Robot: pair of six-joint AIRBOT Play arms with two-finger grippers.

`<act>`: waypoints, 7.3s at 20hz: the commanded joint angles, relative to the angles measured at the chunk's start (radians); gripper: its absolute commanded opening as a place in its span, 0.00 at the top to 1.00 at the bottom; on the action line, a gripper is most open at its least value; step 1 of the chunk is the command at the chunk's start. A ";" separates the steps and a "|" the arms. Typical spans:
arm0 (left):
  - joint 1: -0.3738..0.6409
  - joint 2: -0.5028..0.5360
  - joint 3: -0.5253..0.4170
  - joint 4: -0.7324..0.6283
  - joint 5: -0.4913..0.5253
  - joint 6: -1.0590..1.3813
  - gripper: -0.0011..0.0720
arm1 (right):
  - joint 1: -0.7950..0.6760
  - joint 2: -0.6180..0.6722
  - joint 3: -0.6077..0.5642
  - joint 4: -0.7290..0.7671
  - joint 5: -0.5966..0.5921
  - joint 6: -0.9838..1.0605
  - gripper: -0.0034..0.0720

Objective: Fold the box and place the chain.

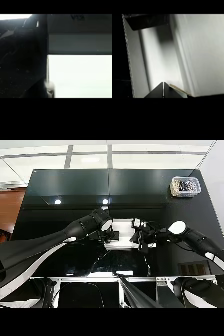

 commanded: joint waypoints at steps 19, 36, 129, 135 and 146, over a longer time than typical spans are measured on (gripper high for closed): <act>0.002 0.000 0.001 0.000 0.009 0.001 0.94 | -0.569 -0.164 -0.035 -0.102 0.394 0.867 0.93; 0.002 0.000 0.001 0.000 0.006 0.001 0.94 | -0.389 -0.201 0.002 0.089 0.428 0.712 0.41; 0.002 0.000 0.001 -0.005 -0.005 0.001 0.94 | -0.445 -0.405 0.714 -1.066 -0.169 1.901 0.01; 0.002 0.000 0.000 -0.003 -0.002 0.002 0.94 | -0.486 -0.742 1.312 -0.977 0.251 2.087 0.02; 0.002 0.000 0.000 -0.004 -0.003 0.002 0.94 | -0.575 -0.851 1.361 -0.625 0.275 2.228 0.18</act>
